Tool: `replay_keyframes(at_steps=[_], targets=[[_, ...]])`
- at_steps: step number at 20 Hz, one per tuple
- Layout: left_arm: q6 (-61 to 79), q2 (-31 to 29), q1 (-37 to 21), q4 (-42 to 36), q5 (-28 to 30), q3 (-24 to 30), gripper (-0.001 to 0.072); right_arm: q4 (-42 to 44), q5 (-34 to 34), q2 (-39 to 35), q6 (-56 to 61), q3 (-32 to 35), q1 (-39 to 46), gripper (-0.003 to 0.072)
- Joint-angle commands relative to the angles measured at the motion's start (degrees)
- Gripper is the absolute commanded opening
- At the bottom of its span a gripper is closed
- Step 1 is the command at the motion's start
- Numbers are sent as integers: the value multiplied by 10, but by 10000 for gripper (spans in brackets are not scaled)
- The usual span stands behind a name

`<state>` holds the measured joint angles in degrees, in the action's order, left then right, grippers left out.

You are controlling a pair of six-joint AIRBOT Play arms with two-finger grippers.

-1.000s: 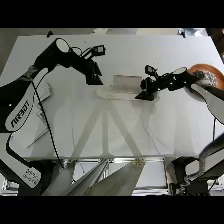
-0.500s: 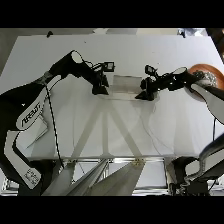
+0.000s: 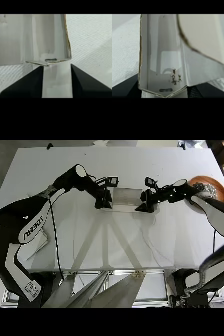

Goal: Fold the box and place the chain.

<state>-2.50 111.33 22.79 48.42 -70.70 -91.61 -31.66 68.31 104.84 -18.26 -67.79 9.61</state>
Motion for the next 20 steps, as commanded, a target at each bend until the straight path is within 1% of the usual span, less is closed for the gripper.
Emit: replay_keyframes(at_steps=[1, 4, 7, 13, 14, 15, 16, 17, 19, 20], targets=[[1, 0, 2, -1, 14, 0, 272, 0, 0, 0, 0, 0, 0, 497], [1, 0, 3, -2, 11, 0, 268, 0, 0, 0, 0, 0, 0, 497], [1, 0, 7, -6, 12, 0, 209, 0, 0, 0, 0, 0, 0, 497], [-3, 3, 16, -26, 34, 0, 210, 0, 0, 0, 0, 0, 0, 497], [-5, 3, 16, -26, 34, 0, 222, 0, 0, 0, 0, 0, 0, 497], [-5, 3, 16, -26, 34, 0, 255, 0, 0, 0, 0, 0, 0, 497], [-13, 4, 16, -26, 35, 0, 380, 0, 0, 0, 0, 0, 0, 497], [-28, 4, 16, -26, 36, 0, 457, 0, 0, 0, 0, 0, 0, 497], [-58, 4, 16, -26, 37, 0, 520, 0, 0, 0, 0, 0, 0, 497], [-67, 4, 16, -26, 37, 0, 521, 0, 0, 0, 0, 0, 0, 497]])
